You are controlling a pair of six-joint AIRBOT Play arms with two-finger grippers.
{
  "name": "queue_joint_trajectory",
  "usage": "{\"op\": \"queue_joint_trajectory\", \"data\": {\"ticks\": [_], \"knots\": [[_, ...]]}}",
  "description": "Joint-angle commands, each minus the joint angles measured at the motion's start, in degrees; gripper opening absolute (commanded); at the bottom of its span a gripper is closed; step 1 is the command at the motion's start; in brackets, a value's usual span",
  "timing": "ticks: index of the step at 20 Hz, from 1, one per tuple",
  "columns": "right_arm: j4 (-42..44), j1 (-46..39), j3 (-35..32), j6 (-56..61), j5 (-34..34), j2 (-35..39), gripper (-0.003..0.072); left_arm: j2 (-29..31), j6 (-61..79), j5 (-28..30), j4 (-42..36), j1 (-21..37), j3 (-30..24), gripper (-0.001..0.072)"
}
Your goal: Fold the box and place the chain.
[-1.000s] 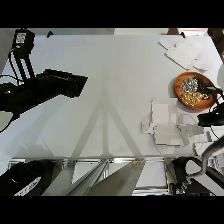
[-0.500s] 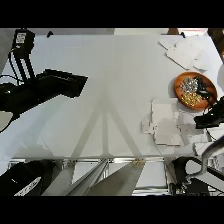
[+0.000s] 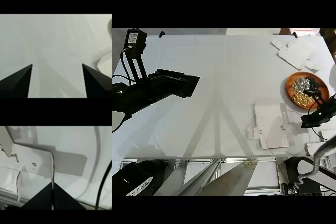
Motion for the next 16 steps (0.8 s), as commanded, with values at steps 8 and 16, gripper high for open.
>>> {"op": "queue_joint_trajectory", "data": {"ticks": [8, 16], "knots": [[27.6, 10.6, 0.0, -6.8, -6.8, 3.9, 0.0005, 0.0, 0.0, 0.0, 0.0, 0.0, 0.0, 0.0692], [33.9, 33.0, -2.9, -5.3, -34.3, 3.9, 0.0004, 0.0, 0.0, 0.0, 0.0, 0.0, 0.0, 0.0692]]}}
